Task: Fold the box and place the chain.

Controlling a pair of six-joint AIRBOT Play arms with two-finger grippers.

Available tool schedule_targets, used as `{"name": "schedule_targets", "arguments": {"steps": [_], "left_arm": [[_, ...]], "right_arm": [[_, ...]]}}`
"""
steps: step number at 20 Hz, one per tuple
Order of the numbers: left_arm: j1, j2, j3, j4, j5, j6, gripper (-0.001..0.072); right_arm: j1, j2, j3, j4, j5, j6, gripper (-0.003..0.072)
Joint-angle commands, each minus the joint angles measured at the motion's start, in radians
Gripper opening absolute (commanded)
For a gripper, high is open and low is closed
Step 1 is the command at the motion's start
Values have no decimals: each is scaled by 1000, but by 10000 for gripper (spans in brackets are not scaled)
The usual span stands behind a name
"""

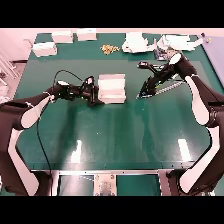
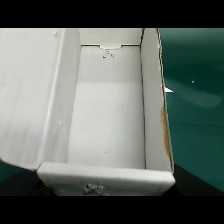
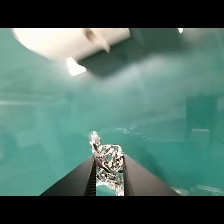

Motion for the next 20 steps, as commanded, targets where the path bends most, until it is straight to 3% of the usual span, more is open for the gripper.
{"name": "schedule_targets", "arguments": {"steps": [1,9,15,18,20], "left_arm": [[1,0,1,0,0,0,290],[1,0,1,0,0,0,290],[1,0,1,0,0,0,290],[1,0,1,0,0,0,290],[1,0,1,0,0,0,290]], "right_arm": [[26,42,1,25,40,41,2],[112,378,1,45,12,161,2],[247,636,1,54,-372,248,2],[330,664,1,54,-549,246,2],[360,651,1,70,-603,256,2]]}}
